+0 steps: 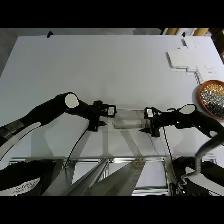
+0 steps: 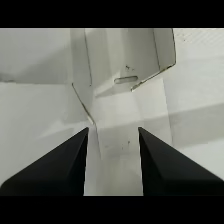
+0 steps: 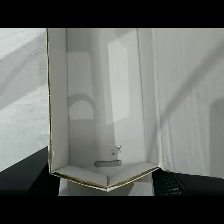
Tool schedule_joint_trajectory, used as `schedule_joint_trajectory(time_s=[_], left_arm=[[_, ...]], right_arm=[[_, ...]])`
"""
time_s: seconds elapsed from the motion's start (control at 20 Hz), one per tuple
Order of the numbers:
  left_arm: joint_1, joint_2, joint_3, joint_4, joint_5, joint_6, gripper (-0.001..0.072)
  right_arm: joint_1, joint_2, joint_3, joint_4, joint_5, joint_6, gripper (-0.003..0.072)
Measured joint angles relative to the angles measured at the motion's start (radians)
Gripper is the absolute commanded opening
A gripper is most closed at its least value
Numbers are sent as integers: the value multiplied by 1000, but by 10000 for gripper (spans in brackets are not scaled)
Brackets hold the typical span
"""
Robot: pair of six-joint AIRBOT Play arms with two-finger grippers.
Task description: Fold the box and place the chain.
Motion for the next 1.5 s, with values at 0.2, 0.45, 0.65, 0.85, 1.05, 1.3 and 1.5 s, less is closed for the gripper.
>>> schedule_joint_trajectory(time_s=[0.2, 0.45, 0.65, 0.85, 1.05, 1.3, 1.5], left_arm=[[-33, -29, -2, -39, 25, 26, 337], [-61, -43, -2, -72, 43, 34, 254], [-72, -46, -2, -85, 49, 38, 77], [-80, -46, -2, -114, 54, 38, 76], [-99, -48, -3, -147, 85, 38, 81], [-121, -60, -3, -180, 122, 38, 333], [-126, -64, -3, -186, 127, 38, 440]], right_arm=[[0, 0, 0, 0, 0, 0, 317], [0, 0, 0, 0, 0, 0, 317], [0, 0, 0, 0, 0, 0, 317], [0, 0, 0, 0, 0, 0, 317], [0, 0, 0, 0, 0, 0, 317], [0, 0, 0, -1, 0, -3, 317], [0, 0, 0, -2, 2, -3, 317]])
